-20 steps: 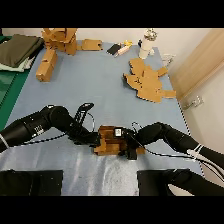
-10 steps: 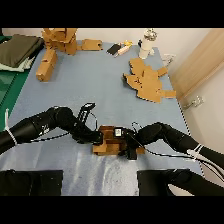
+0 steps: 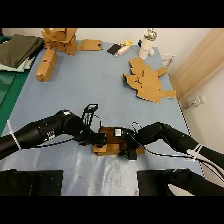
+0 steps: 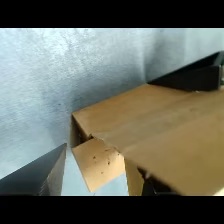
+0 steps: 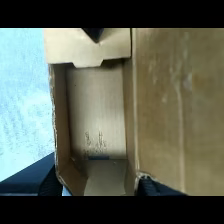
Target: Fold the box.
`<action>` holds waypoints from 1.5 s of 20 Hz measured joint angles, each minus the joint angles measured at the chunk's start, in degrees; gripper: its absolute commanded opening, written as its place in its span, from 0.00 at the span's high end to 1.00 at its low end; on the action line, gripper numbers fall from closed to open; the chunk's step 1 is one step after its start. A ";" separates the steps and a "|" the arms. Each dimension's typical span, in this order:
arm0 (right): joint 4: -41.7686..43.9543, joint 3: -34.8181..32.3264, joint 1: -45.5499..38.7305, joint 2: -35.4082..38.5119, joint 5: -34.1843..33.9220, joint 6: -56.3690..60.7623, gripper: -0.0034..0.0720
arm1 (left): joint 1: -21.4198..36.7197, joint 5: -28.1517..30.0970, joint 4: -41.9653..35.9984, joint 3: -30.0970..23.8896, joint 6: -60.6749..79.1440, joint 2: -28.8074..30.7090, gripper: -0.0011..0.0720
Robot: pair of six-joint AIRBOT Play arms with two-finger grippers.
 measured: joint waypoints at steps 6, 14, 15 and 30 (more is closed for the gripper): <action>0.00 0.00 0.00 0.00 0.02 0.00 0.27 | -4.98 -2.97 8.02 4.02 -8.87 -4.24 0.25; 0.00 0.00 0.00 0.00 0.02 0.00 0.27 | -11.98 -10.05 17.22 12.44 -17.94 -11.87 0.28; 0.00 0.00 0.00 0.00 0.02 0.00 0.27 | -12.74 -11.10 18.08 13.57 -18.47 -12.94 0.28; -0.02 0.02 -0.02 0.00 0.00 -0.02 0.27 | -15.63 -16.76 23.69 17.33 -25.64 -17.42 0.96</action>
